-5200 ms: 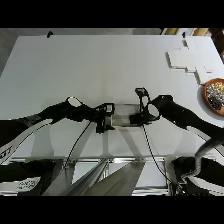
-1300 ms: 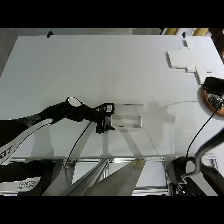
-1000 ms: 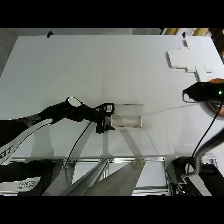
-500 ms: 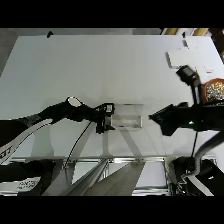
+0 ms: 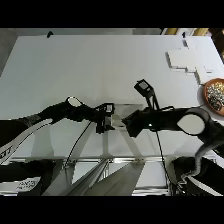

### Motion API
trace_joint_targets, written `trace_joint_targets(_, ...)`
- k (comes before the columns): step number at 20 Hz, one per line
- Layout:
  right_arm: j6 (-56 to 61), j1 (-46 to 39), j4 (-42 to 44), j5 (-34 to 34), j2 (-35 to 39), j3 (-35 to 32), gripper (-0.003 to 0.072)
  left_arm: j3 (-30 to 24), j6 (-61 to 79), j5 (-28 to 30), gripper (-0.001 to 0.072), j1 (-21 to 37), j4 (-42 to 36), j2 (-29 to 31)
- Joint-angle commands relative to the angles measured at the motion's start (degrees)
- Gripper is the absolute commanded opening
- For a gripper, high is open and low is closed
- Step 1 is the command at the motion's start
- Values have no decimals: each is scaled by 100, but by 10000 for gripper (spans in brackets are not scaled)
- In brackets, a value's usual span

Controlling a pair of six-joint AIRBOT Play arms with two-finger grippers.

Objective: Fold the box and place the chain.

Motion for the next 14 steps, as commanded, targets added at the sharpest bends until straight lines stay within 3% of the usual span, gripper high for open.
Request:
trace_joint_targets(1,-11,151,-70,-470,-678,-33,13,0,0,2,36,2,0,2)
trace_joint_targets(5,-13,151,-96,-507,-922,-33,14,0,0,2,36,2,0,2)
trace_joint_targets(6,-15,151,-101,-503,-920,-28,64,0,0,0,36,2,0,2)
trace_joint_targets(7,-15,131,-116,-461,-920,2,160,0,2,2,36,2,0,2)
trace_joint_targets(8,-13,79,-136,-323,-907,61,196,0,0,2,36,2,0,2)
trace_joint_targets(13,11,-761,-850,1211,-428,841,188,0,0,2,36,2,0,2)
trace_joint_targets(14,15,-1067,-1010,1471,-291,1008,138,0,0,2,36,2,0,2)
